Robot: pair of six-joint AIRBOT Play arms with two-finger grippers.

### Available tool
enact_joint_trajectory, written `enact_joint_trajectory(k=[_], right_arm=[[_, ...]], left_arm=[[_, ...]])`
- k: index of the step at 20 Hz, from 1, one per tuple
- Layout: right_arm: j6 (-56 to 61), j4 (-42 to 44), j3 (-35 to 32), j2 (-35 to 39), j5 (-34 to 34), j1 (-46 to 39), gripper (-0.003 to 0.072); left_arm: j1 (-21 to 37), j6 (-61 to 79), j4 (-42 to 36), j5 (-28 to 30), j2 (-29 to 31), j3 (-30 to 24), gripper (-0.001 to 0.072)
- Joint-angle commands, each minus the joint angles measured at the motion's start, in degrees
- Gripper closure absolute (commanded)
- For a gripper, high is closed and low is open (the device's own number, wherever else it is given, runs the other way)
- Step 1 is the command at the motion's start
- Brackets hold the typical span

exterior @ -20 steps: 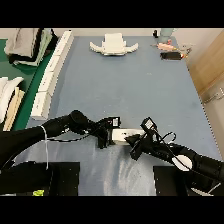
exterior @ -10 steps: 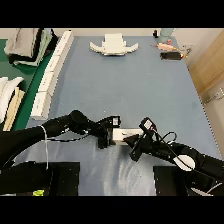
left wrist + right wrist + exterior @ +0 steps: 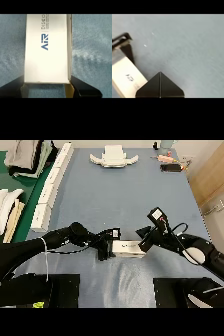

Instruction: Fold the box.

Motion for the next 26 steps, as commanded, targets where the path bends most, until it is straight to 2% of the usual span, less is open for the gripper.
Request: enact_joint_trajectory(k=[1,3,5,9,14,16,19,21,24,26], right_arm=[[14.23,-16.04,8.81,-6.51,19.41,-7.37,0.0679],[22.86,-20.57,14.27,-11.58,28.35,-9.18,0.0678],[29.38,-21.66,17.51,-15.61,31.98,-9.60,0.0678],[38.69,-21.44,18.88,-20.31,31.34,-9.53,0.0678],[42.99,-21.49,18.91,-22.10,31.32,-9.53,0.0678],[44.19,-21.51,18.91,-22.10,31.30,-9.53,0.0678],[44.76,-21.73,18.91,-22.10,31.30,-9.53,0.0678],[45.81,-23.08,18.91,-22.10,31.32,-9.53,0.0678],[46.25,-24.85,18.91,-22.10,31.12,-9.53,0.0678],[46.25,-25.09,18.91,-22.10,30.95,-9.55,0.0678]], left_arm=[[0.04,0.02,0.04,0.02,0.04,0.00,0.0244],[0.04,0.02,0.04,0.02,0.04,0.00,0.0244],[0.04,0.02,0.04,0.02,0.04,0.00,0.0244],[0.04,0.13,0.04,0.13,0.04,0.07,0.0244],[0.13,-4.90,1.16,0.92,1.51,1.51,0.0244],[0.15,-11.72,5.55,3.98,4.00,2.14,0.0244],[1.16,-26.99,15.89,12.61,8.44,2.25,0.0244],[5.46,-38.38,21.68,14.82,10.19,2.49,0.0244],[16.26,-49.03,28.89,10.29,9.60,5.03,0.0244],[23.61,-52.39,30.99,9.66,8.35,7.85,0.0244]])
